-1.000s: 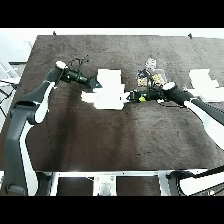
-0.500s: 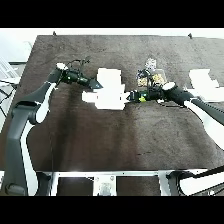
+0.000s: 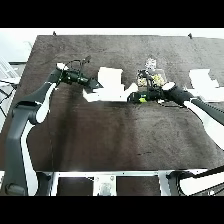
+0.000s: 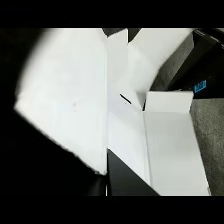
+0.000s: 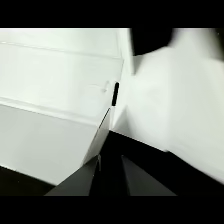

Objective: Fold the box and place the chain.

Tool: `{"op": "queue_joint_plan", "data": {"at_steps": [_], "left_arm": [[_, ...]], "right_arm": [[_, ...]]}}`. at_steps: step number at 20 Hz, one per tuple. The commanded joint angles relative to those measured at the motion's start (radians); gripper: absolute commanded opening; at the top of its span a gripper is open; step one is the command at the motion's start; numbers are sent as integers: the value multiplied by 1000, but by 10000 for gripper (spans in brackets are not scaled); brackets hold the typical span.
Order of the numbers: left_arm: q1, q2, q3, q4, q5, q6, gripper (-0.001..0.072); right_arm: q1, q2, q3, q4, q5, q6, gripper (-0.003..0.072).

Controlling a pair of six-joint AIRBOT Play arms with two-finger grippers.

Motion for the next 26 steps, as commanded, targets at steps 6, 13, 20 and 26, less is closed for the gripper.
{"op": "queue_joint_plan", "data": {"at_steps": [6,13,20,26], "left_arm": [[2,0,-12,-35,-114,437,13],[44,6,-103,-237,-181,719,14],[23,105,-335,-230,22,982,14],[16,114,-386,-214,77,1071,14]], "right_arm": [[-84,56,0,-34,71,-24,178],[-137,77,-15,-33,39,-55,178],[-134,77,-27,-30,-19,-76,178],[-134,82,-25,-12,-117,-116,220]]}}
